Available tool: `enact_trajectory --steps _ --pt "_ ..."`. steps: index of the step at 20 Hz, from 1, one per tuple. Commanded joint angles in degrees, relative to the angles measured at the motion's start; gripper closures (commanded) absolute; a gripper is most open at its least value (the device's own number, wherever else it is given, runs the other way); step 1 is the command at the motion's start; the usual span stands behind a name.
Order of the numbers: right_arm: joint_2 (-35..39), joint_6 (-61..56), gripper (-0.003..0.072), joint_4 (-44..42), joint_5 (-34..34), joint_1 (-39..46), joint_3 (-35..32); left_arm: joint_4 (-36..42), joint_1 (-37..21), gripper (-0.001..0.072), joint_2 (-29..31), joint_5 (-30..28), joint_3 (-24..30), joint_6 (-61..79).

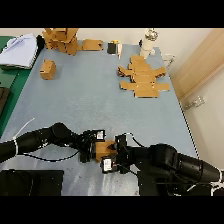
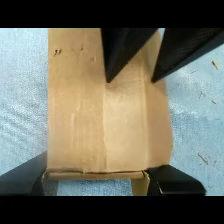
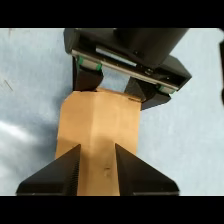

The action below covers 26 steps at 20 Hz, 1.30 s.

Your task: Fold the box.

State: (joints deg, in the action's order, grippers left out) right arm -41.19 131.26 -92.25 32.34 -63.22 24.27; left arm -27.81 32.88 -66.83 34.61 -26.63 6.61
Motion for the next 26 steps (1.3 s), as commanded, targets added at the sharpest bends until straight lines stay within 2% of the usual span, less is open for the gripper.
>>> enact_trajectory --steps 1,7,11,22,26 --pt "0.5 -12.2 0.0367 8.3 -0.1 -4.3 0.0 0.0 0.0 0.0292 0.0 0.0 0.0 0.0" --pt "0.4 -30.2 0.0367 22.1 -0.3 -12.0 -0.2 0.0 0.0 0.0292 0.0 0.0 0.0 0.0" --pt "0.4 -44.3 0.0367 37.2 -0.2 -13.4 -1.9 0.0 0.0 0.0292 0.0 0.0 0.0 0.0" --pt "-2.9 -47.5 0.0366 37.6 -0.4 -15.5 -2.1 0.0 0.0 0.0292 0.0 0.0 0.0 0.0" --pt "-2.5 -47.5 0.0366 41.4 -0.2 -15.5 -1.9 0.0 0.0 0.0292 0.0 0.0 0.0 0.0"
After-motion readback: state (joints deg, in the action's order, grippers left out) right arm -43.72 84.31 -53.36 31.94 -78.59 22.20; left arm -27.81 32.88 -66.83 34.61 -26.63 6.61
